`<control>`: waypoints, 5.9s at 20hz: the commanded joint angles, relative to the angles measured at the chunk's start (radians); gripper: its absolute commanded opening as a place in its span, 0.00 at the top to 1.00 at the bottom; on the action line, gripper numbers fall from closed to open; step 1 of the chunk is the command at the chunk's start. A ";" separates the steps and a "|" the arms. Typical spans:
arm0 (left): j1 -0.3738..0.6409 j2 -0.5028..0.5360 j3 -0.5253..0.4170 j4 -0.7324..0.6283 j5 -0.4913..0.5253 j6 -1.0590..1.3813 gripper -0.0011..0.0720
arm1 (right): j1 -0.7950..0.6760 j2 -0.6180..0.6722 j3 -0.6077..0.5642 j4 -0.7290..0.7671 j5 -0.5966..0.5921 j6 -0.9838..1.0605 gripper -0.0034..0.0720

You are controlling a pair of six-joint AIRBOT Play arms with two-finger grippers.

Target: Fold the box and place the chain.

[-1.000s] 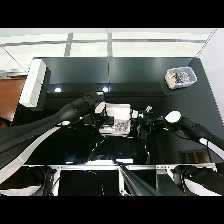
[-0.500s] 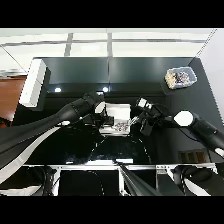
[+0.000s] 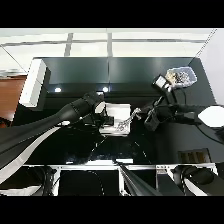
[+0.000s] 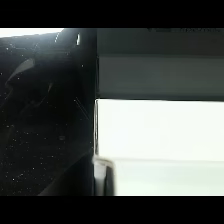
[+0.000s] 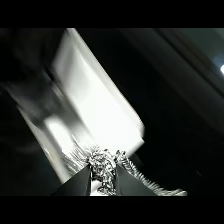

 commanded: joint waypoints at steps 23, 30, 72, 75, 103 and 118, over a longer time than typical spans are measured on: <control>0.000 0.000 0.000 0.000 0.001 0.000 0.95 | -0.033 -0.159 0.058 0.030 0.006 0.195 0.30; 0.000 0.000 0.000 0.000 0.001 0.000 0.95 | -0.039 -0.161 -0.164 -0.243 -0.088 -0.184 0.12; 0.000 0.000 0.000 0.000 0.002 0.000 0.95 | -0.012 -0.068 -0.030 0.002 0.072 0.060 0.93; 0.000 0.000 0.000 0.000 0.005 0.000 0.95 | 0.019 -0.076 -0.031 0.265 -0.023 0.097 0.93; 0.389 0.601 -0.425 -0.171 0.280 0.465 0.02 | -0.162 -0.124 -0.024 0.060 0.146 0.167 0.47; 0.461 0.326 -0.587 -0.872 0.286 2.731 0.01 | -0.162 -0.124 -0.024 0.064 0.125 0.226 0.47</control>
